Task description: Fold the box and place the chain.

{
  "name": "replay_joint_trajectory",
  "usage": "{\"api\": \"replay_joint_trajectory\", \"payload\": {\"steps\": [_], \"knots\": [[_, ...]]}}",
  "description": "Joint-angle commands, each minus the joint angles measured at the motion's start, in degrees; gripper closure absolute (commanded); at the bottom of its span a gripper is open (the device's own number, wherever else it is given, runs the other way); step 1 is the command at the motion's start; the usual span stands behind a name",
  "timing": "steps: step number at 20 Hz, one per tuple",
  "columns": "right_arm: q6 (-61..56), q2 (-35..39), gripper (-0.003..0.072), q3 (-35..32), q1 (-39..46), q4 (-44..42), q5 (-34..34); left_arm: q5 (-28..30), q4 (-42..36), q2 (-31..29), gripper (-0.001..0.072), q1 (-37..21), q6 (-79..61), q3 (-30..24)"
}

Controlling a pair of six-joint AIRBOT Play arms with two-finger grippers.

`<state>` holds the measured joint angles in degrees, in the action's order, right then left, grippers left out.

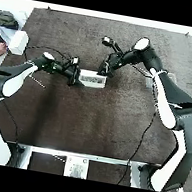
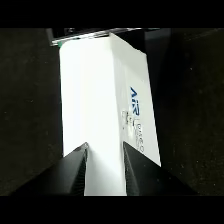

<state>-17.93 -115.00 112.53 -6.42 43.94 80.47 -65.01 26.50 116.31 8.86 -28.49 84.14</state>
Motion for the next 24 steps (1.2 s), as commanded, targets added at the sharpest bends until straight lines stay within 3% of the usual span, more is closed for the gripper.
{"api": "replay_joint_trajectory", "payload": {"steps": [1,7,9,11,12,13,17,21,24], "knots": [[1.7,0.1,0.0396,-2.8,0.0,0.0,-2.9,0.0,0.0,0.0,0.0355,0.0,0.0,0.0],[1.7,0.1,0.0394,-4.0,-0.1,-0.2,-2.4,0.0,0.0,0.0,0.0355,0.0,0.0,0.0],[1.6,0.1,0.0305,-4.0,-0.1,-0.2,-1.3,0.0,0.0,0.0,0.0355,0.0,0.0,0.0],[0.8,0.2,0.0311,-4.1,0.0,-0.2,0.9,0.0,0.0,0.0,0.0355,0.0,0.0,0.0],[0.1,0.6,0.0367,-4.1,0.2,0.0,1.6,0.0,0.0,0.0,0.0355,0.0,0.0,0.0],[0.1,1.2,0.037,-4.3,0.6,-0.3,1.7,0.0,0.0,0.0,0.0355,0.0,0.0,0.0],[0.2,3.9,0.0369,-7.3,2.8,-1.1,-1.1,0.0,0.0,0.0,0.0355,0.0,0.0,0.0],[8.2,4.1,0.0368,-11.6,2.6,-9.1,-6.4,0.0,0.0,0.0,0.0355,0.0,0.0,0.0],[9.9,4.2,0.0368,-13.1,1.2,-8.2,-7.1,0.0,0.0,0.0,0.0355,0.0,0.0,0.0]]}}
